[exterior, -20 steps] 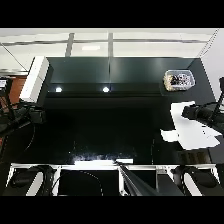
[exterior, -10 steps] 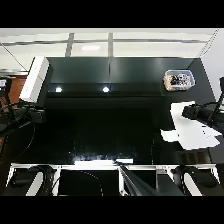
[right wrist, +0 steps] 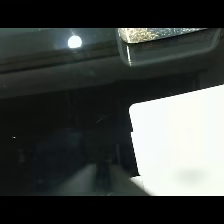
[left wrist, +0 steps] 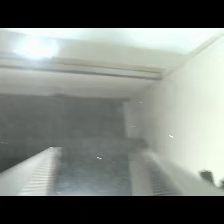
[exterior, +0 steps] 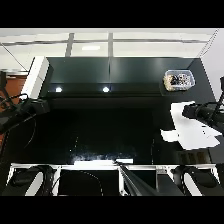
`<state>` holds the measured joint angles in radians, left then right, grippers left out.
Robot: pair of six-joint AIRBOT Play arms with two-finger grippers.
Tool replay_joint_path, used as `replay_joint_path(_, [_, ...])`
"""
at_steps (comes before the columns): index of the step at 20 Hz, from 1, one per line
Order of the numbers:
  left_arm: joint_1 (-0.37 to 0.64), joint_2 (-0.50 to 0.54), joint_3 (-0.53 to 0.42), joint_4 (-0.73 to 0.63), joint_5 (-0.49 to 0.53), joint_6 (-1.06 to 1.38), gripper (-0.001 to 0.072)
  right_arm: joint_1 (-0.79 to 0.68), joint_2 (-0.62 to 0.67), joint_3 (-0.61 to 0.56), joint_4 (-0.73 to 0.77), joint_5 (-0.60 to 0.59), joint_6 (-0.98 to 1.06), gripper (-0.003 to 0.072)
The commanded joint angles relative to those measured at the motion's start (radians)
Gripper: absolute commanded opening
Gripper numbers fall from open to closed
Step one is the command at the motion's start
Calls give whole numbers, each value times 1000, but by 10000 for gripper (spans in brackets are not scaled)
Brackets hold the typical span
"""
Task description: Fold the box and place the chain.
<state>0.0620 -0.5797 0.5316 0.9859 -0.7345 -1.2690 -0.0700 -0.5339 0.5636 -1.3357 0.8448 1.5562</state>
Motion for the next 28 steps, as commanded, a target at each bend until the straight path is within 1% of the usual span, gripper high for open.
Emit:
replay_joint_path(1, [-21,-91,29,-33,10,81,709,-1,0,-1,-5,-6,0,720])
replay_joint_path(2, [-21,-112,51,1,-8,81,709,-5,-3,-1,-28,-12,8,720])
replay_joint_path(3, [-21,-134,74,30,-38,81,709,-18,-19,6,-75,-18,69,720])
replay_joint_path(4, [-21,-153,91,51,-68,81,709,-43,-54,28,-126,-16,122,720])
replay_joint_path(5, [-21,-169,102,68,-100,85,709,-81,-113,72,-161,-9,131,720])
replay_joint_path(6, [-21,-177,109,86,-139,84,709,-127,-180,128,-184,0,127,720])
replay_joint_path(7, [-21,-179,114,113,-177,84,709,-192,-262,208,-193,12,127,720])
replay_joint_path(9, [-21,-179,114,176,-215,84,709,-357,-434,380,-190,61,127,720])
replay_joint_path(10, [-21,-179,114,190,-216,83,709,-439,-515,458,-183,109,126,720])
replay_joint_path(12, [-21,-179,114,195,-212,84,709,-601,-669,595,-183,274,54,719])
replay_joint_path(14, [-21,-179,114,196,-211,84,709,-748,-798,689,-103,456,-120,719])
replay_joint_path(15, [-21,-179,114,195,-209,84,709,-819,-856,727,-49,521,-171,719])
replay_joint_path(16, [-21,-179,114,195,-210,84,709,-885,-905,753,10,560,-204,720])
replay_joint_path(18, [-21,-178,114,206,-212,84,709,-1009,-1001,786,172,633,-295,719])
replay_joint_path(20, [-21,-178,114,207,-212,83,709,-1086,-1076,801,290,663,-365,719])
replay_joint_path(22, [-21,-179,114,208,-211,83,709,-1125,-1123,802,278,619,-399,719])
replay_joint_path(23, [-21,-179,114,208,-206,83,709,-1133,-1143,803,281,619,-431,719])
replay_joint_path(26, [-21,-179,114,207,-182,52,709,-1128,-1217,809,378,724,-555,719])
replay_joint_path(28, [-21,-179,114,207,-187,40,709,-1120,-1269,809,398,791,-558,719])
